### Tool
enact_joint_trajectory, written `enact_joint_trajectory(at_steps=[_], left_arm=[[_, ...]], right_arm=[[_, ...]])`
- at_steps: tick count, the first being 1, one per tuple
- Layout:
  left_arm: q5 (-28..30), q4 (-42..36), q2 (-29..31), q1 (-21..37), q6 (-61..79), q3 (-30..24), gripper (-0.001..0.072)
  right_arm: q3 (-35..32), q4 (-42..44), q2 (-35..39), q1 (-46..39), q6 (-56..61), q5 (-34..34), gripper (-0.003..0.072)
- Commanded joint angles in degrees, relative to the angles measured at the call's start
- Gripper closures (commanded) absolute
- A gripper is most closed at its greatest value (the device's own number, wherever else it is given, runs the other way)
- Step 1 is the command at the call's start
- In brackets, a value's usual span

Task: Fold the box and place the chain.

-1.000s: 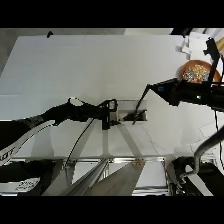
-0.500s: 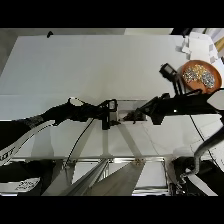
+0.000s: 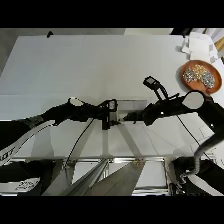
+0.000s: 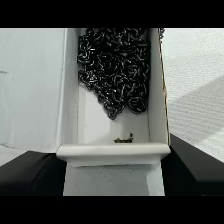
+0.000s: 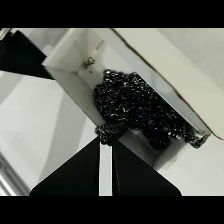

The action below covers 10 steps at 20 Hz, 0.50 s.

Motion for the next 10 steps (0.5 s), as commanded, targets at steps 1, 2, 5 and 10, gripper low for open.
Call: enact_joint_trajectory(at_steps=[1,2,5,10], left_arm=[[0.0,0.0,0.0,0.0,0.0,0.0,0.0679],[0.0,0.0,0.0,0.0,0.0,0.0,0.0679],[0.0,0.0,0.0,0.0,0.0,0.0,0.0679],[0.0,0.0,0.0,0.0,0.0,0.0,0.0679]], right_arm=[[-0.2,-1.0,-3.1,0.2,1.5,-1.4,0.0621],[-0.2,-1.0,-3.7,0.2,1.5,-1.4,0.0603],[-0.2,-1.0,-3.9,0.2,1.5,-1.4,0.0483],[3.2,-4.8,-3.8,-2.5,4.6,6.7,0.0486]])
